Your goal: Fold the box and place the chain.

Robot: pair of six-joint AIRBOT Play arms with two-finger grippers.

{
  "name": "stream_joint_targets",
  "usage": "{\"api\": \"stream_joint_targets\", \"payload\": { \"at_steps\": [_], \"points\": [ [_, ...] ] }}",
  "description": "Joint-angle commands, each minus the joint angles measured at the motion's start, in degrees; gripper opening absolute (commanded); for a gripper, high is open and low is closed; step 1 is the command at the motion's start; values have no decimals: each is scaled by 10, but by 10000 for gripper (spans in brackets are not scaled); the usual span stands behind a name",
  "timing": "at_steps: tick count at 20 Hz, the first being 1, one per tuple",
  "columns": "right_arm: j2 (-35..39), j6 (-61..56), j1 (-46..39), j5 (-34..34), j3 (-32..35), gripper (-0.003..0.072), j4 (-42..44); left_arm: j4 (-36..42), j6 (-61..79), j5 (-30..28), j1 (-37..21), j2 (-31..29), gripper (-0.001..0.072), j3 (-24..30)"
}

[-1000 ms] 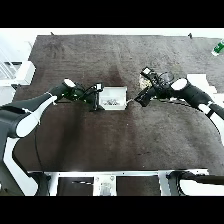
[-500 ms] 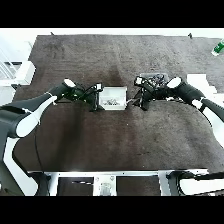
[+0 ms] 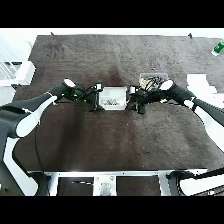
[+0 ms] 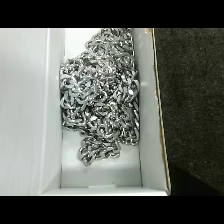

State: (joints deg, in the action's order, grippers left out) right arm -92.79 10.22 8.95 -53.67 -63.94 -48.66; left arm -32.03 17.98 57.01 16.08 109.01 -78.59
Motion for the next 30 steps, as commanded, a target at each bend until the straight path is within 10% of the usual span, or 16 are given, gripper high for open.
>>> {"api": "stream_joint_targets", "payload": {
  "at_steps": [1, 10, 14, 30],
  "points": [
    [-13, 10, 13, 18, -1, 398, 7, 0, 0, 0, 0, 0, 469, 0],
    [-31, -2, 21, 46, -9, 260, 22, 0, 0, 0, 0, 0, 469, 0],
    [-12, -90, 9, 45, -23, 14, 9, 0, 0, 0, 0, 0, 468, 0],
    [136, -105, 88, 32, -39, 14, 31, 0, 0, 0, 0, 0, 469, 0]
  ]
}}
